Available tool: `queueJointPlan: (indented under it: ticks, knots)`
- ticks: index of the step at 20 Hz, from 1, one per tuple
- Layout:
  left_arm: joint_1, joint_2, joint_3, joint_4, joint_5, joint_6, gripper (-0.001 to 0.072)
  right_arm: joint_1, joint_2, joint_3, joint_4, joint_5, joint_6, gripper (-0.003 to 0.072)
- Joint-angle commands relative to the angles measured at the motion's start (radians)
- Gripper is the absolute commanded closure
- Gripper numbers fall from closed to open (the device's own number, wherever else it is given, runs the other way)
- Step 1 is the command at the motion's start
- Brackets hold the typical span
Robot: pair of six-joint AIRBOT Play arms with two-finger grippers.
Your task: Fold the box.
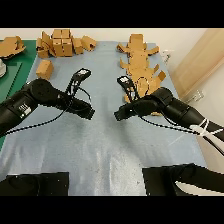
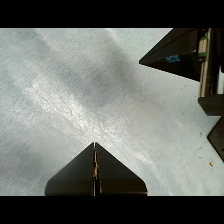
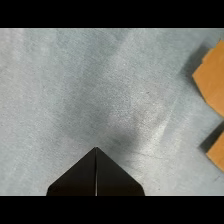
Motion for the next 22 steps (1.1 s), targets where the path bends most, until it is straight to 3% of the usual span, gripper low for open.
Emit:
queueJointPlan:
  ticks: [1, 4, 8, 12, 14, 16, 17, 18, 19, 22]
  knots:
    - [0.0, 0.001, 0.0, 0.0, 0.0, 0.0, 0.0698, 0.001, 0.0, 0.001, 0.018, -0.007, 0.001, 0.0682]
    - [0.0, 0.001, 0.0, 0.0, 0.0, 0.0, 0.0698, 0.0, -0.002, 0.001, 0.034, -0.01, 0.113, 0.0681]
    - [0.0, 0.001, 0.0, 0.0, 0.0, 0.0, 0.0698, -0.093, -0.002, 0.021, -0.159, -0.073, 0.309, 0.0681]
    - [0.0, 0.0, 0.0, 0.0, 0.0, 0.001, 0.0698, -0.433, -0.002, 0.151, -0.223, -0.249, 0.261, 0.0682]
    - [-0.001, 0.001, 0.0, -0.001, 0.009, 0.001, 0.0698, -0.66, -0.002, 0.216, -0.1, -0.249, 0.149, 0.0682]
    - [0.0, 0.001, 0.0, -0.019, 0.087, 0.001, 0.0698, -0.881, -0.016, 0.253, 0.044, -0.231, 0.065, 0.0679]
    - [0.0, 0.0, 0.0, -0.019, 0.131, 0.001, 0.0698, -0.98, -0.031, 0.264, 0.091, -0.22, 0.036, 0.0551]
    - [0.0, 0.001, 0.0, -0.019, 0.155, 0.0, 0.0698, -1.056, -0.048, 0.267, 0.12, -0.208, 0.021, 0.0348]
    - [0.0, 0.001, 0.0, -0.019, 0.169, 0.0, 0.0698, -1.122, -0.069, 0.269, 0.137, -0.205, -0.003, 0.0271]
    - [0.0, 0.001, 0.0, -0.019, 0.194, 0.001, 0.0698, -1.221, -0.158, 0.269, 0.147, -0.202, -0.091, 0.027]
